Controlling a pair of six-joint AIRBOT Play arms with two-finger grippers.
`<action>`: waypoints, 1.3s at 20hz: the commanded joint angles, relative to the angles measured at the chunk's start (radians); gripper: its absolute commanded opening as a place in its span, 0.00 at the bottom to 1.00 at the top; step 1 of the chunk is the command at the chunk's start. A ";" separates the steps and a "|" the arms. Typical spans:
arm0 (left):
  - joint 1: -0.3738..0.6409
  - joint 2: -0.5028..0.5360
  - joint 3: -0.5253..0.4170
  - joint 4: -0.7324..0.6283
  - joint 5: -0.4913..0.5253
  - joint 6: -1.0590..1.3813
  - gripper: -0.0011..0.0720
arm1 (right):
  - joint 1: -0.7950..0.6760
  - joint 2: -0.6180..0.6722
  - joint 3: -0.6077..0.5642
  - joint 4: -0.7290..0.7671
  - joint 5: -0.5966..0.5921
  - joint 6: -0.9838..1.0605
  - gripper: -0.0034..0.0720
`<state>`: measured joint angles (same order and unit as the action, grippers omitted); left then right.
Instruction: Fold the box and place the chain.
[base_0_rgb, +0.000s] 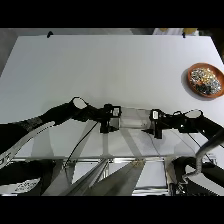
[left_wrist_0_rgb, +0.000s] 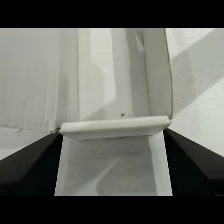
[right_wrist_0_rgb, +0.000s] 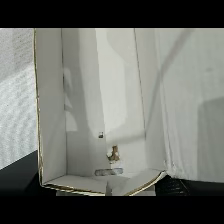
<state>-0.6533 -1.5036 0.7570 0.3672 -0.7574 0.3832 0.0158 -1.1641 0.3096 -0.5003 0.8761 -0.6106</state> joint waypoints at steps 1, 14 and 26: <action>-0.010 -0.013 0.001 -0.017 0.011 -0.050 0.97 | 0.000 0.000 0.000 0.000 0.000 0.000 0.73; -0.037 -0.059 0.002 -0.098 0.028 0.071 0.96 | 0.000 0.000 0.000 0.000 0.000 0.000 0.73; -0.040 -0.058 0.002 -0.113 0.046 0.062 0.44 | 0.000 0.000 0.000 0.000 0.000 0.000 0.73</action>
<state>-0.6926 -1.5612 0.7578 0.2558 -0.7155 0.4496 0.0154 -1.1641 0.3096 -0.5011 0.8761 -0.6109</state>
